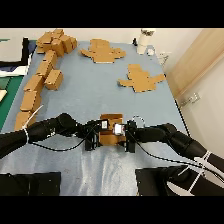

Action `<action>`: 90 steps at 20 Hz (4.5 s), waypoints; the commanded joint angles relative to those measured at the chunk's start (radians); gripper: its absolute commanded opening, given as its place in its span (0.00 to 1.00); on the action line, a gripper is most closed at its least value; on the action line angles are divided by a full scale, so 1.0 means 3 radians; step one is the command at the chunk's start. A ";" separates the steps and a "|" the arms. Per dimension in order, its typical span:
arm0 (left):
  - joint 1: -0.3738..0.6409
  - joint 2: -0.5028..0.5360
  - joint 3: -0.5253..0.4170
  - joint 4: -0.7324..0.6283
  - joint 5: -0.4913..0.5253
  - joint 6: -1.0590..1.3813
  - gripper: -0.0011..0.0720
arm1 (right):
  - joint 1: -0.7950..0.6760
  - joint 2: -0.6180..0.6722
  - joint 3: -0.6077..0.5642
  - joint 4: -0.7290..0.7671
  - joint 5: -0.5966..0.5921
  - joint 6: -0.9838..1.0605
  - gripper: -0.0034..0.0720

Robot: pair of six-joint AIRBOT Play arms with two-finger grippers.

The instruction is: Fold the box.

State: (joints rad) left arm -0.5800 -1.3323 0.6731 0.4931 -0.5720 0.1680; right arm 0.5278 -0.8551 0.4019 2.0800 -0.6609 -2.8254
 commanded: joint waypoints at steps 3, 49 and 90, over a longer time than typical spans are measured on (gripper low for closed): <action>0.0000 -0.0001 0.0004 0.0001 0.0001 0.0000 0.66 | 0.0013 -0.0075 -0.0001 0.0032 -0.0006 -0.0023 0.73; 0.0000 -0.0001 0.0004 0.0000 -0.0014 0.0000 0.66 | -0.0860 0.0170 0.0367 -0.0276 -0.0993 0.4093 0.30; 0.0000 -0.0001 0.0004 0.0000 -0.0015 0.0000 0.66 | 0.0950 -0.1418 0.1453 -0.1998 -0.1607 0.7168 0.05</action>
State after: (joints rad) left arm -0.5800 -1.3327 0.6731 0.4923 -0.5770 0.1654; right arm 0.8116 -1.2732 0.8371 1.4776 -1.1435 -0.6796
